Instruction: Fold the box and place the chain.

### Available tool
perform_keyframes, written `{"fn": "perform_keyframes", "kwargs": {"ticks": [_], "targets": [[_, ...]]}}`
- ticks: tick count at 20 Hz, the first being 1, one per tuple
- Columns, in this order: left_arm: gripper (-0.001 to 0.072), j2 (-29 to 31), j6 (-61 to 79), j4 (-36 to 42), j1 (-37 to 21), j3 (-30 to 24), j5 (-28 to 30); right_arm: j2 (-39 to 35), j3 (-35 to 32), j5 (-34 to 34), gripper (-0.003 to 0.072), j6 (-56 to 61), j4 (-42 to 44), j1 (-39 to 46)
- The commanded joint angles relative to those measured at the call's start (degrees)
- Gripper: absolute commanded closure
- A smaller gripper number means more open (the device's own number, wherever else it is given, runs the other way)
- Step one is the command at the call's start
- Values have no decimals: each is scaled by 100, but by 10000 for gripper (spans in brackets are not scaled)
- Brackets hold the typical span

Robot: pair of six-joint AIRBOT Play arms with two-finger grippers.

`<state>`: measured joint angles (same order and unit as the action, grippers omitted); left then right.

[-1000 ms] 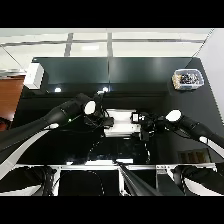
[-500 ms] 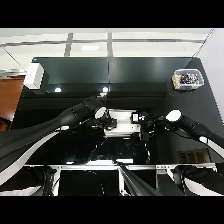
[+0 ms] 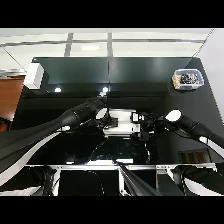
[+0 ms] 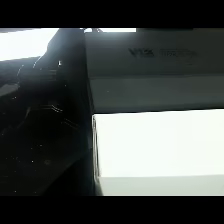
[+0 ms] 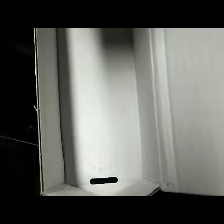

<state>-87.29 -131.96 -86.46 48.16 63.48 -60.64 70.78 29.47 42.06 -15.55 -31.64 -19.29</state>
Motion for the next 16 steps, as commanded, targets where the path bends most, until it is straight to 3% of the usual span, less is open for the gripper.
{"fn": "perform_keyframes", "kwargs": {"ticks": [1, 2, 3, 4, 6, 8, 10, 15, 16], "targets": [[677, 2, -52, 22, 15, 35, 17, 2, 4, -11, 239, -7, -11, 0], [589, 4, -50, 48, 15, 39, 4, 2, 4, -11, 238, -7, -11, 0], [379, 4, -50, 118, 15, 39, -2, 2, 4, -11, 238, -7, -11, 0], [261, 2, -52, 127, 15, 39, -26, 2, 4, -11, 238, -7, -11, 0], [261, 2, -50, 72, 15, 39, -138, 2, 4, -11, 238, -7, -11, 0], [287, 2, -55, -28, 17, 39, -131, 2, 4, -9, 239, -7, -11, 0], [687, 2, -48, -22, 17, 39, -72, 2, 4, -9, 238, -7, -11, 0], [683, 2, -44, -2, 17, 39, -70, 2, 4, -7, 212, 48, 2, 0], [683, 2, -46, -2, 17, 39, -76, 0, 4, -17, -26, 151, 11, 0]]}}
